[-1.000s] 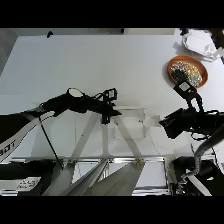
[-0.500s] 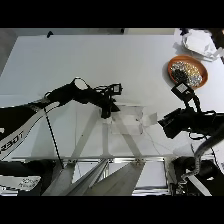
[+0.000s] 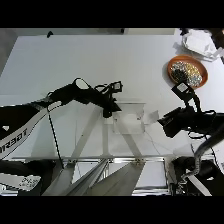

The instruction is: Fold the box and place the chain.

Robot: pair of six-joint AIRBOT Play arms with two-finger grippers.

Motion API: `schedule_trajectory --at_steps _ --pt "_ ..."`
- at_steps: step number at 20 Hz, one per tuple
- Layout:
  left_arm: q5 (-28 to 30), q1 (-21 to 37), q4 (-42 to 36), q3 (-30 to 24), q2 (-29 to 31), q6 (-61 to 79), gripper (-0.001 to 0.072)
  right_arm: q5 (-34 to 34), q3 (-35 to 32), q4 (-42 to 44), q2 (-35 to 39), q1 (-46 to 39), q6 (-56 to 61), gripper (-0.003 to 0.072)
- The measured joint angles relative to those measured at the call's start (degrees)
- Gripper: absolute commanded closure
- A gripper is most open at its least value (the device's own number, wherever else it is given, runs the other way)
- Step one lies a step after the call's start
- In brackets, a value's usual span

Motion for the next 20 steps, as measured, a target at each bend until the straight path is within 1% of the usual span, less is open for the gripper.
schedule_trajectory --at_steps 7,14,19,20 --pt "2.62 -2.49 -2.64 -0.07 -1.4 3.76 0.0711 -0.26 -0.02 -0.09 0.0 0.0 -0.11 0.0351" --pt "4.61 -3.08 -2.84 -0.09 -1.51 4.35 0.071 0.11 -0.02 -3.48 0.0 0.0 -0.15 0.0351" --pt "5.03 -3.1 -2.73 -0.09 -1.51 4.13 0.0706 0.2 -0.02 -4.2 0.0 0.0 -0.2 0.0351" --pt "5.11 -3.08 -2.71 -0.09 -1.51 3.78 0.069 0.24 -0.02 -4.28 0.0 0.0 -0.63 0.035"
